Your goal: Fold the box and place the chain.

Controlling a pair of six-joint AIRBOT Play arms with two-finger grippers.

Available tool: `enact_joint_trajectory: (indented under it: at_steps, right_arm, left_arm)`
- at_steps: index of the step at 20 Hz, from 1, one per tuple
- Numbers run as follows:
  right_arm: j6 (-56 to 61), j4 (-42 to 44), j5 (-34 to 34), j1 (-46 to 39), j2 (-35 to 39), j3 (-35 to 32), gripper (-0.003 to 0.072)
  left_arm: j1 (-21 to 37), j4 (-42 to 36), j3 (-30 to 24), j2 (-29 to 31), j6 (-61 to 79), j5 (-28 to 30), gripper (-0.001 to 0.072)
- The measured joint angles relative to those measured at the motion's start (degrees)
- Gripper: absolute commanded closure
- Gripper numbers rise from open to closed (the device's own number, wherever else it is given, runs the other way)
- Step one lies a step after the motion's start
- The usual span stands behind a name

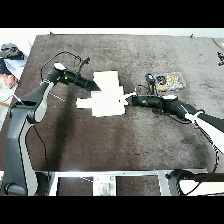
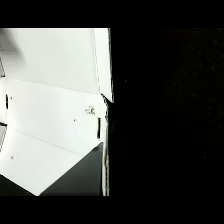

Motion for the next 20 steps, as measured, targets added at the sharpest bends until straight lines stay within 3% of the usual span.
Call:
enact_joint_trajectory:
  at_steps: [3, 4, 7, 10, 11, 12, 14, 16, 17, 20]
  right_arm:
    - [-0.1, 0.0, 0.0, 0.0, 0.0, 0.0, 0.0702]
    - [-0.1, 0.0, 0.0, 0.0, 0.0, 0.0, 0.0702]
    - [-0.2, 0.0, 0.0, -0.1, 0.0, 0.0, 0.0702]
    - [-0.2, 0.0, 0.0, -0.1, 0.0, 0.0, 0.0702]
    - [-0.2, 0.0, 0.1, 0.0, 0.0, 0.0, 0.0701]
    - [-0.2, 0.0, 0.0, -0.1, 0.0, 0.0, 0.0701]
    - [-0.2, 0.0, 0.1, -0.3, 0.0, 0.0, 0.0698]
    - [-0.2, 0.0, 0.7, -1.0, 0.2, 0.0, 0.0393]
    - [-0.2, -0.1, 1.1, -1.8, 0.5, 0.0, 0.0441]
    - [-0.4, -1.6, 3.9, -5.2, 2.4, 0.0, 0.0438]
  left_arm:
    - [-0.2, -0.2, 0.0, -0.1, 0.5, -1.3, 0.0298]
    - [-0.2, -0.1, 0.0, -0.1, 0.7, -1.6, 0.0355]
    - [-0.2, 0.1, 0.0, -0.1, 1.1, -3.0, 0.0366]
    - [-0.2, 0.1, 0.0, -0.1, 1.8, -4.0, 0.0582]
    - [-0.2, 0.1, 0.0, -0.1, 2.1, -4.3, 0.0609]
    - [-0.2, 0.2, 0.0, -0.1, 2.4, -4.6, 0.0699]
    - [-0.2, 0.1, 0.0, -0.1, 3.6, -5.4, 0.0699]
    - [-0.2, 0.1, 0.0, -0.1, 5.4, -5.9, 0.0699]
    - [-0.2, 0.4, 0.1, -0.1, 6.7, -6.4, 0.0699]
    - [-0.2, 0.3, 0.1, 0.0, 12.3, -6.5, 0.07]
